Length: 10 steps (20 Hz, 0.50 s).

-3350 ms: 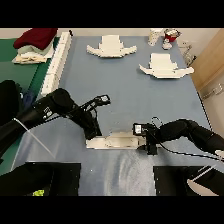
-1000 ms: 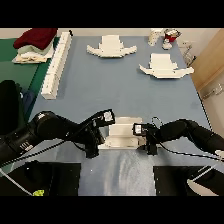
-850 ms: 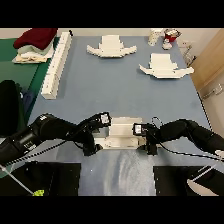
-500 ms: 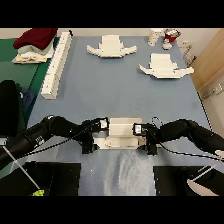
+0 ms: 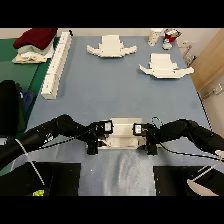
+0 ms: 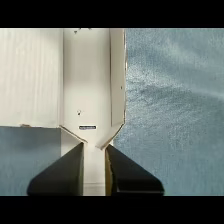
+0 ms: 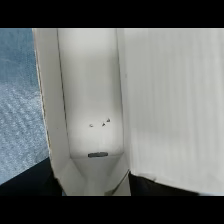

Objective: Fold the box.

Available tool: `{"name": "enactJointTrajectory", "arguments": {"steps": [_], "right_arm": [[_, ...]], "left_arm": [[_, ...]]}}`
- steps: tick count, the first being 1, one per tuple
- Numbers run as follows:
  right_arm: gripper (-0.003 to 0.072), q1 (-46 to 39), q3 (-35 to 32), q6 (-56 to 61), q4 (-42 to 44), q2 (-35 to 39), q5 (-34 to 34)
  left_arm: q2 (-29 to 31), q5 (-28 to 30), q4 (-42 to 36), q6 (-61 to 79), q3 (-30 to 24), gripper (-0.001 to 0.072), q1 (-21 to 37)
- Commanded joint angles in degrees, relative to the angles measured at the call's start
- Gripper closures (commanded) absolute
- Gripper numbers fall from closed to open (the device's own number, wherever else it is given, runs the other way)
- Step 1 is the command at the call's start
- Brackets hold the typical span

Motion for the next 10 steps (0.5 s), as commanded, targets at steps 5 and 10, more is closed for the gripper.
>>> {"name": "enactJointTrajectory", "arguments": {"steps": [5, 10], "right_arm": [[0.0244, 0.0, 0.0, 0.0, -0.1, 0.0, 0.0], [0.0244, 0.0, 0.0, 0.0, -0.1, 0.0, 0.0]], "left_arm": [[-2.8, 4.0, -5.9, 4.4, 0.0, 0.0595, -2.0], [-4.8, 5.9, -11.3, 7.1, 0.0, 0.0604, -3.6]]}}
